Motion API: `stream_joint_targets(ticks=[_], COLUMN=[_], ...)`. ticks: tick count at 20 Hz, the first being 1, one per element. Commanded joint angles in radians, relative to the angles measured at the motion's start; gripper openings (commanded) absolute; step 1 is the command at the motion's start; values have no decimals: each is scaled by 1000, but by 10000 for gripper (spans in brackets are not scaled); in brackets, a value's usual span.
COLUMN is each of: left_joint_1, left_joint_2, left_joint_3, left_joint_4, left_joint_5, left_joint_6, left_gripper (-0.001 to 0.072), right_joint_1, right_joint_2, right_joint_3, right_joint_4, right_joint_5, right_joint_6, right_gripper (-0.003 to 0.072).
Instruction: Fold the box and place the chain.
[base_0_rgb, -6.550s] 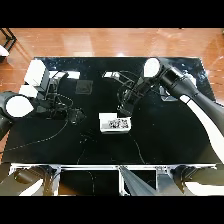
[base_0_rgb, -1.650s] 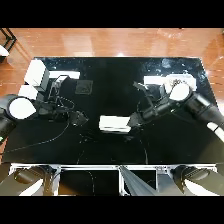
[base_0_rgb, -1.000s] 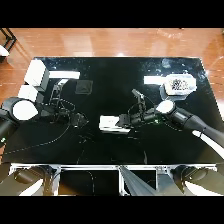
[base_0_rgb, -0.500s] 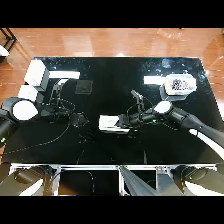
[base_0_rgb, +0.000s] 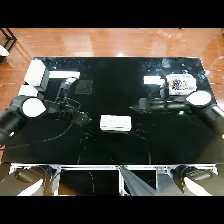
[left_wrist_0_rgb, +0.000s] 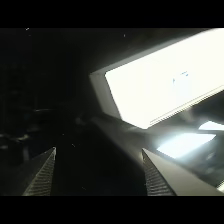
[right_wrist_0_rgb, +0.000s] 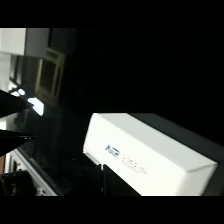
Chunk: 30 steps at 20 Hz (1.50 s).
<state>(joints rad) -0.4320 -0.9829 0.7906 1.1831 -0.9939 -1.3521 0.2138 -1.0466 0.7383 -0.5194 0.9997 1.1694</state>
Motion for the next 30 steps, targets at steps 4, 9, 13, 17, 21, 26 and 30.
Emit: stream_joint_targets(ticks=[4, 9, 13, 17, 21, 26, 30], left_joint_1=[-40, -166, -209, -220, -220, -219, -219], left_joint_2=[-195, -274, -303, -336, -337, -338, -355], left_joint_3=[124, 123, 122, 122, 122, 122, 122], left_joint_4=[-237, -329, -332, -336, -336, -335, -334], left_joint_5=[-9, 112, 124, 168, 252, 219, 193], left_joint_6=[862, 1200, 1211, 1225, 1224, 1163, 1157], left_gripper=[623, 625, 625, 627, 629, 626, 626], right_joint_1=[-189, -187, -187, -187, -187, -187, -187], right_joint_2=[79, 79, 79, 79, 79, 79, 79], right_joint_3=[1, 1, 1, 1, 1, 1, 1], right_joint_4=[-346, -399, -399, -399, -399, -399, -399], right_joint_5=[158, 156, 138, 116, 114, 114, 94], right_joint_6=[95, 119, 119, 122, 122, 122, 122], right_gripper=[20, 20, 20, 20, 20, 20, 20])
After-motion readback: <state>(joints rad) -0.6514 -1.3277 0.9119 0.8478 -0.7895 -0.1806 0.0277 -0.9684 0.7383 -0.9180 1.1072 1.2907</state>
